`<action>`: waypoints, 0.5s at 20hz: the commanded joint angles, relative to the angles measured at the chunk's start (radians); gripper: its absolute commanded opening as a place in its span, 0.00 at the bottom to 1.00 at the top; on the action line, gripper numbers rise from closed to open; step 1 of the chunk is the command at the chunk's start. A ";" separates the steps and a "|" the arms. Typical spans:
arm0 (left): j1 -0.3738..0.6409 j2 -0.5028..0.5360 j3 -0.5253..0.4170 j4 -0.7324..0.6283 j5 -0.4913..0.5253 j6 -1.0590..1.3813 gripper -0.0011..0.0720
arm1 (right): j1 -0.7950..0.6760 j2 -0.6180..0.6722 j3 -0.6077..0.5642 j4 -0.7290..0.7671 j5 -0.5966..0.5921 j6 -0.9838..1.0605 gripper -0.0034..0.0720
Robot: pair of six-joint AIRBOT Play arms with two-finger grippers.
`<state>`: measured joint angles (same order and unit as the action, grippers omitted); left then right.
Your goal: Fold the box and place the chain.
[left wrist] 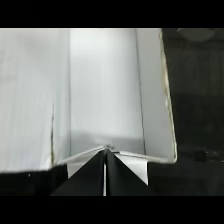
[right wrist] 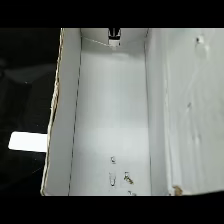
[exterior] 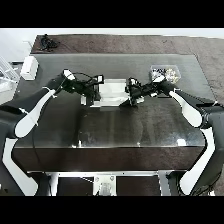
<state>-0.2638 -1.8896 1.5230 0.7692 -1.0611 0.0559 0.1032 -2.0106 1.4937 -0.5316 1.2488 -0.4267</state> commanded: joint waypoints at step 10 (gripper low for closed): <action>0.142 0.108 -0.001 -0.033 -0.083 -0.308 0.04 | 0.000 -0.001 0.000 -0.001 0.001 0.000 0.80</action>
<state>-0.1486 -1.8137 1.5234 0.7429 -1.1313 -0.0963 0.1036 -2.0106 1.4937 -0.5323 1.2495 -0.4271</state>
